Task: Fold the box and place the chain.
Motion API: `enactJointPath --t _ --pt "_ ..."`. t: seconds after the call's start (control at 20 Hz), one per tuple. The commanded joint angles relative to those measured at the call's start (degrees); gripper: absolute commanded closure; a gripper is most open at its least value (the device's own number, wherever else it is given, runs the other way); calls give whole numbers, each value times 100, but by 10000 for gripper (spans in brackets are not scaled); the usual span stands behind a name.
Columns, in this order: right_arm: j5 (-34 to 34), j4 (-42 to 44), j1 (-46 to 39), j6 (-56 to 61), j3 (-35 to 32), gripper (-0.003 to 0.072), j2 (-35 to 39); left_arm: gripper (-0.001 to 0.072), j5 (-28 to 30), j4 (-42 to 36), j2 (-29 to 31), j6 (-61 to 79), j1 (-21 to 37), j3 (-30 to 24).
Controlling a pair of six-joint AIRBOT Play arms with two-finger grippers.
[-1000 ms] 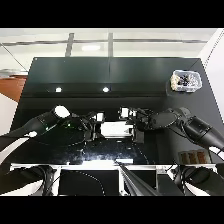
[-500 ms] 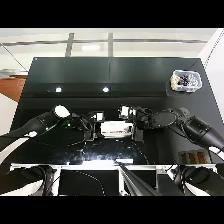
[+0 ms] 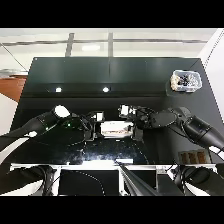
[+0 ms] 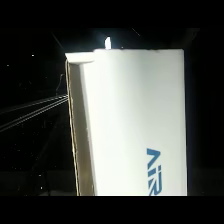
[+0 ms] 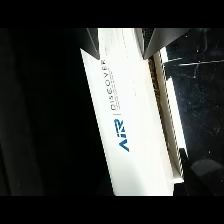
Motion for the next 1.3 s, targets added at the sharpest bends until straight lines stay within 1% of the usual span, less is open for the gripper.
enactJointPath --t 0.0,1.0,1.25 --pt "-13 -46 -2 4 4 379 -2 317 -2 2 -2 0 -2 2" --pt "-81 -42 0 22 -79 379 -55 316 -2 2 -2 0 -2 2" --pt "-98 -37 0 22 -79 379 -190 316 -2 2 -2 0 -2 2"
